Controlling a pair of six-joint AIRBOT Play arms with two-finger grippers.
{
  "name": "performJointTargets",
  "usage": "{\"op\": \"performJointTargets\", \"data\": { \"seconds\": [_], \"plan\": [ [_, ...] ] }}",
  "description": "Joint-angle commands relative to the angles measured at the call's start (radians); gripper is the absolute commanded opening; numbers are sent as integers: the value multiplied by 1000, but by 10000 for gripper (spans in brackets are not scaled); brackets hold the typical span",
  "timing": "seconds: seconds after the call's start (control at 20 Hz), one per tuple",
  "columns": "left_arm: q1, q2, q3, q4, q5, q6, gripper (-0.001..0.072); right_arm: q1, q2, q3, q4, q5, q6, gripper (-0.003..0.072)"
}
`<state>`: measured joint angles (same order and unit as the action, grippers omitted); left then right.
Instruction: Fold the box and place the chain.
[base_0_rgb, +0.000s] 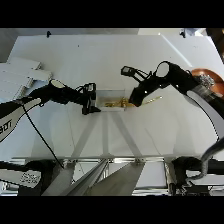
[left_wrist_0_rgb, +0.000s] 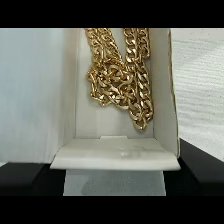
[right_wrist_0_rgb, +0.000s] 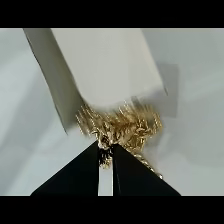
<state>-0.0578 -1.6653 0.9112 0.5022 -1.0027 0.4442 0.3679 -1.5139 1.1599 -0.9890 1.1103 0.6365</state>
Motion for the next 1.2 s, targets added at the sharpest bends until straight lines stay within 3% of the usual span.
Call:
{"op": "performJointTargets", "data": {
  "seconds": [0.0,0.25,0.45,0.7,1.0,1.1,1.15],
  "plan": [
    [0,0,0,0,0,0,172,43,8,1,204,-118,2,9],
    [0,0,0,0,0,0,172,116,8,1,314,-260,-13,9],
    [0,0,0,0,0,0,172,159,3,1,325,-287,-17,8],
    [0,0,0,0,1,0,172,183,-26,2,468,-300,-122,8],
    [0,0,0,0,0,0,172,192,-58,2,413,-304,-121,16],
    [0,0,0,0,0,0,172,192,-58,2,357,-285,-110,191],
    [0,0,0,0,1,0,172,191,-58,2,341,-264,-110,197]
  ]
}}
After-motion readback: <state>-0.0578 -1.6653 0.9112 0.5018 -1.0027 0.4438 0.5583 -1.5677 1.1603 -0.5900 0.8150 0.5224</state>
